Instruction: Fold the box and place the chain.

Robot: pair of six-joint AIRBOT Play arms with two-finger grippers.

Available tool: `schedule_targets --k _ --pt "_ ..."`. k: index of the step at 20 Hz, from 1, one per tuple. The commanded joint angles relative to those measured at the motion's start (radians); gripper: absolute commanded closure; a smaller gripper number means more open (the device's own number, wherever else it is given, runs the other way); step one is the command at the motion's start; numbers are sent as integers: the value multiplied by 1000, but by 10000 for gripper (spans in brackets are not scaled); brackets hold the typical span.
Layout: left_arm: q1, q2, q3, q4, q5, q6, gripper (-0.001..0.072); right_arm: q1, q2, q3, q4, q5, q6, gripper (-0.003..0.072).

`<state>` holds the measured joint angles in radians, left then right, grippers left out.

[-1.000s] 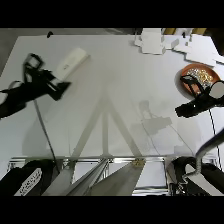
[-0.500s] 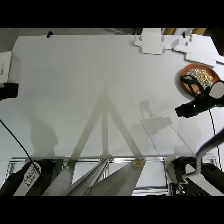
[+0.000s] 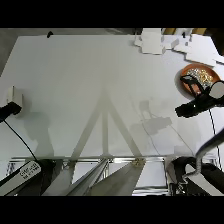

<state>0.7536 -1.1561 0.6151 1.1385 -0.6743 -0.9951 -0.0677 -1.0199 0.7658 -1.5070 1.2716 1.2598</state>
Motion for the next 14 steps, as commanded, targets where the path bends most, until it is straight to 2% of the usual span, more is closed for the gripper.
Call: schedule_targets --k 1,2,6,8,12,13,14 --pt "5 -34 0 60 -27 -21 52 -1 0 0 0 0 0 671" --pt "5 -30 0 68 -40 -21 4 -1 0 0 0 0 0 671" --pt "4 28 0 117 -71 -23 6 -1 0 0 0 0 0 671" --pt "-4 115 0 117 -63 -23 9 -1 0 0 0 0 0 671" --pt "-72 370 0 128 -69 -23 17 -1 0 0 0 0 0 671" --pt "-95 425 0 128 -95 -23 26 -1 0 0 0 0 0 671" --pt "-123 473 0 128 -146 -27 164 -1 0 0 0 0 0 671"
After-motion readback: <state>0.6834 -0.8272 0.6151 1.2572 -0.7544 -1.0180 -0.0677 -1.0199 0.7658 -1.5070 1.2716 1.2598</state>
